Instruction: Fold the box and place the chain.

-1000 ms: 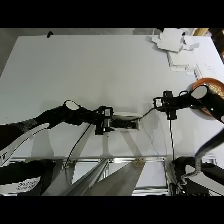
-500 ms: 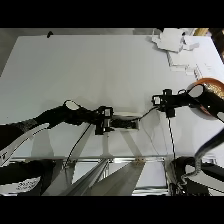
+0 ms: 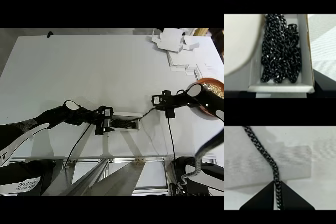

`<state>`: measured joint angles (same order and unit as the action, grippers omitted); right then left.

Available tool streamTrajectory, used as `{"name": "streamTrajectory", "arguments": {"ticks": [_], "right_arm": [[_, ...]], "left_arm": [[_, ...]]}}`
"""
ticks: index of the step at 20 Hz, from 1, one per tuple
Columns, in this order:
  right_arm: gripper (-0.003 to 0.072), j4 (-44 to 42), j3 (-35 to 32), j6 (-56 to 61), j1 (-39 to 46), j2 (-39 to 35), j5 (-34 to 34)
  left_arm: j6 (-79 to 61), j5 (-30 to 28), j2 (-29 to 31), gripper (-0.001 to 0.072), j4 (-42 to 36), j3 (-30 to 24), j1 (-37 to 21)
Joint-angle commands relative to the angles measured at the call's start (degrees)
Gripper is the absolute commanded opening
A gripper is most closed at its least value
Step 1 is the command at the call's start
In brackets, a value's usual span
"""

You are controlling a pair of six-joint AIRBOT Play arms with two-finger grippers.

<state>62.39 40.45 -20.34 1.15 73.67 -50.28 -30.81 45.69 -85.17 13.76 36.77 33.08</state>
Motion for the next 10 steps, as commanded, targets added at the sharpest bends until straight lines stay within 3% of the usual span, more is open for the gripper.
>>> {"name": "streamTrajectory", "arguments": {"ticks": [1, 6, 8, 10], "right_arm": [[0.0019, 4.31, 0.07, 6.29, -0.02, -6.56, -3.54], [0.002, 3.13, 0.07, 16.2, -2.64, -18.27, -16.92], [0.002, 2.69, 0.07, 21.24, -7.56, -21.75, -24.61], [0.002, 2.91, 0.04, 26.03, -14.82, -25.31, -28.04]], "left_arm": [[-0.02, 0.0, 0.0, 0.0278, 0.0, 0.02, -0.02], [-0.02, -0.02, 0.0, 0.0278, 0.0, 0.02, -0.02], [-0.02, -0.02, 0.0, 0.0278, 0.0, 0.02, -0.02], [-0.02, 0.0, 0.0, 0.0278, 0.0, 0.02, -0.02]]}}
